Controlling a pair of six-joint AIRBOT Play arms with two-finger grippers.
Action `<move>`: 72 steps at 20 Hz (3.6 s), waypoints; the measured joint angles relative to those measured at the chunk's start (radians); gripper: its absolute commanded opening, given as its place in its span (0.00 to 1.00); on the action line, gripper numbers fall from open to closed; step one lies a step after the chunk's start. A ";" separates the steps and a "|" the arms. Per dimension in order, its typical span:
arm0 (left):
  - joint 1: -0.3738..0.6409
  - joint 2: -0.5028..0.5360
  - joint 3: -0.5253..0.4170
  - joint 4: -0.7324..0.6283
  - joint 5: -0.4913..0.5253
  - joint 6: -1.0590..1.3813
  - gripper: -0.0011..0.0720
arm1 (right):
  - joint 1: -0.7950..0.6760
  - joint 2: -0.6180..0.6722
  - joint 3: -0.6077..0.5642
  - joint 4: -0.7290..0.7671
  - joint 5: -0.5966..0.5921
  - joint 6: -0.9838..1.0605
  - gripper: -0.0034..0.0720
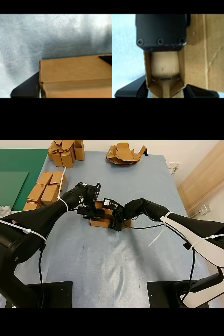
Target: Fold the box.
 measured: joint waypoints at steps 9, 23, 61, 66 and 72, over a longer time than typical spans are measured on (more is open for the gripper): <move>0.007 0.004 0.001 0.033 0.012 0.005 0.04 | 0.000 -0.002 0.000 0.002 -0.005 -0.002 0.39; -0.101 -0.003 0.002 0.330 -0.026 -0.209 0.04 | 0.000 -0.003 -0.001 -0.005 -0.006 -0.002 0.39; 0.682 0.263 -0.175 -0.716 -0.327 1.157 0.79 | 0.001 -0.003 -0.001 -0.003 -0.006 -0.003 0.39; 0.818 0.117 -0.143 -0.846 -0.452 1.549 0.83 | 0.001 -0.003 -0.001 0.004 -0.024 -0.055 0.39; 0.648 0.089 -0.134 -0.757 -0.357 1.902 0.95 | 0.001 -0.003 0.000 0.008 -0.059 -0.084 0.39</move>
